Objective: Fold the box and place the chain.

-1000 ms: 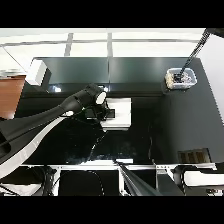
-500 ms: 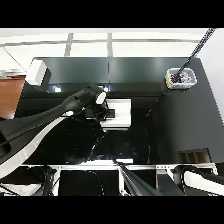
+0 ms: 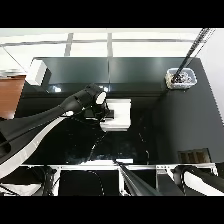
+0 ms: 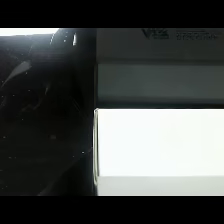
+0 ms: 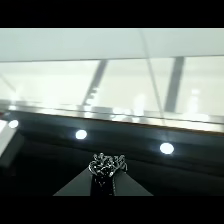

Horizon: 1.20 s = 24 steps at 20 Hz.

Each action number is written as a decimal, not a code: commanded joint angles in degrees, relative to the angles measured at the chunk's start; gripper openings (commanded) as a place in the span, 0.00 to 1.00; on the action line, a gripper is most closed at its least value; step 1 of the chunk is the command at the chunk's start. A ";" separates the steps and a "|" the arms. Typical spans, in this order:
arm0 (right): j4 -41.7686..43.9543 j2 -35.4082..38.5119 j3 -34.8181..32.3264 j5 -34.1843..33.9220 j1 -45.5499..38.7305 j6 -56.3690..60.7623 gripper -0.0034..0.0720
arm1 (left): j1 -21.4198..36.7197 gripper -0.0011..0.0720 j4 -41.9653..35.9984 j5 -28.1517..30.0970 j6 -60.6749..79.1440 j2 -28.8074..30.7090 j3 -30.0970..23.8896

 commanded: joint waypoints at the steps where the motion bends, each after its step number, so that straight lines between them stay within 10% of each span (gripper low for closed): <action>1: 3.30 0.96 0.02 -0.20 3.96 -0.74 0.06 | 0.04 0.05 0.02 0.00 0.02 -0.04 0.04; 24: 14.25 0.96 0.76 -4.55 17.27 -0.72 0.06 | 0.02 0.05 0.02 -0.15 0.02 -0.04 0.04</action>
